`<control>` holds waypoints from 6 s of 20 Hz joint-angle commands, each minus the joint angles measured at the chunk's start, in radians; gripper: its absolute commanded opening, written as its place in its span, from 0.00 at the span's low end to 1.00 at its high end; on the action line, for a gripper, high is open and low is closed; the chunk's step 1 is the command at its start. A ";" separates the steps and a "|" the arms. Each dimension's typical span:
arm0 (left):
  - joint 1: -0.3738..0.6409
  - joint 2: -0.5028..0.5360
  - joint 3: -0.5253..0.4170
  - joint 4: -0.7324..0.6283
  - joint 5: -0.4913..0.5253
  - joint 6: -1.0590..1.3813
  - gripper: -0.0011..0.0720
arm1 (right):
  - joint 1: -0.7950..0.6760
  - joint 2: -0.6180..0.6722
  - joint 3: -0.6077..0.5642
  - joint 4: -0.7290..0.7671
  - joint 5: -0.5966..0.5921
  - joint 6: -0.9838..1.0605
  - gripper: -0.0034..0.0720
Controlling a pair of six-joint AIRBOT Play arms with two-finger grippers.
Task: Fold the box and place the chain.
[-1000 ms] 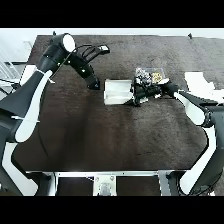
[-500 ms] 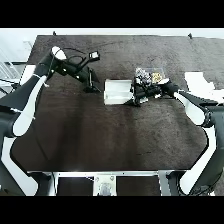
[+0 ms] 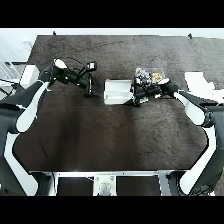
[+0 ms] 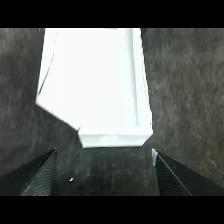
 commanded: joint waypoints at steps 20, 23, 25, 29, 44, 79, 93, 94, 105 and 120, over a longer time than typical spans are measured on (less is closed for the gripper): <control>-0.040 -0.089 -0.005 -0.064 0.075 0.071 1.00 | 0.000 0.001 0.000 0.000 0.000 0.000 0.62; -0.045 -0.095 -0.005 -0.064 0.083 0.071 1.00 | 0.000 0.001 0.000 0.000 0.000 0.000 0.62; -0.050 -0.102 -0.005 -0.070 0.077 0.071 1.00 | 0.000 0.001 0.000 0.000 0.000 0.000 0.62; -0.059 -0.104 -0.005 -0.066 0.057 0.071 1.00 | 0.000 0.001 0.000 0.000 0.000 0.000 0.62; -0.084 -0.147 -0.005 -0.109 0.122 0.071 1.00 | 0.000 0.001 0.000 0.000 0.000 0.000 0.62; -0.106 -0.158 -0.005 -0.116 0.163 0.086 0.66 | 0.000 0.001 0.000 0.000 0.000 0.000 0.62; -0.106 -0.158 -0.004 -0.116 0.165 0.086 0.66 | 0.000 0.001 -0.001 0.011 0.000 0.000 0.62; -0.106 -0.158 -0.004 -0.116 0.165 0.087 0.66 | 0.000 0.001 -0.002 0.011 0.000 0.000 0.62; -0.106 -0.158 -0.004 -0.116 0.165 0.086 0.66 | -0.023 0.010 0.016 0.005 0.012 0.063 1.00; -0.106 -0.158 -0.004 -0.116 0.165 0.086 0.66 | -0.087 0.182 0.016 -0.147 0.097 0.226 1.00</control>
